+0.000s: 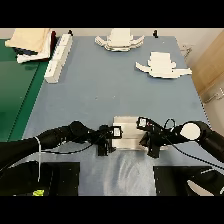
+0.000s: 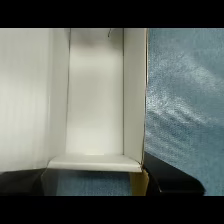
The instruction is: Fold the box.
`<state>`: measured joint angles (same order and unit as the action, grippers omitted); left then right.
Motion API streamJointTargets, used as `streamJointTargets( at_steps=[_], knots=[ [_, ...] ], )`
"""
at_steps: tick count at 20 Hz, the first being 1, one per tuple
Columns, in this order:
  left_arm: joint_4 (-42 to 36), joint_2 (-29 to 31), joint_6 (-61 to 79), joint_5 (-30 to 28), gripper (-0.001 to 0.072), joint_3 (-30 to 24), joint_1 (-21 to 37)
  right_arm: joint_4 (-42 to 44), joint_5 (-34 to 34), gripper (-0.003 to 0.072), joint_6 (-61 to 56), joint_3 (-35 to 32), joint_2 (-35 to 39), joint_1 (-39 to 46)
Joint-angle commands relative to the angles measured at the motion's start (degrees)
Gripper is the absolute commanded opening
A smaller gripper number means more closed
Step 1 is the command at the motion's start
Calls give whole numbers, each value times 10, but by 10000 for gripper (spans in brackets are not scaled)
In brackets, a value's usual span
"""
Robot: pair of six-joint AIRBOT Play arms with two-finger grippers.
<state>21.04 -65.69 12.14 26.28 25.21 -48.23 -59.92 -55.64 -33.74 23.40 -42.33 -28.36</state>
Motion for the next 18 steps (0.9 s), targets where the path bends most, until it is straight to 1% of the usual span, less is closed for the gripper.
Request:
streamJointTargets(
  at_steps=[1,3,6,7,8,9,10,13,16,17,18],
  knots=[
    [0,0,-1,-3,460,0,0,-151,-69,3,-244,30,29,0],
    [0,0,-1,-3,460,0,0,-257,-99,3,-364,55,52,3],
    [0,0,-1,-3,460,0,0,-448,-152,3,-587,93,87,7],
    [0,0,-1,-3,460,0,0,-501,-176,3,-656,97,91,21],
    [0,0,-1,-3,460,0,0,-524,-198,3,-704,96,90,44],
    [0,0,-1,-3,460,0,0,-515,-213,3,-732,94,81,77],
    [0,0,-1,-3,460,0,0,-476,-219,3,-744,91,65,118],
    [0,0,-1,-3,460,0,0,-323,-218,3,-720,77,-6,217],
    [0,0,-1,-3,460,0,0,-203,-197,1,-649,74,-81,261],
    [0,0,-1,-3,460,0,0,-174,-195,1,-629,74,-102,266],
    [0,0,-1,-3,460,0,0,-166,-196,1,-619,74,-118,267]
  ],
)
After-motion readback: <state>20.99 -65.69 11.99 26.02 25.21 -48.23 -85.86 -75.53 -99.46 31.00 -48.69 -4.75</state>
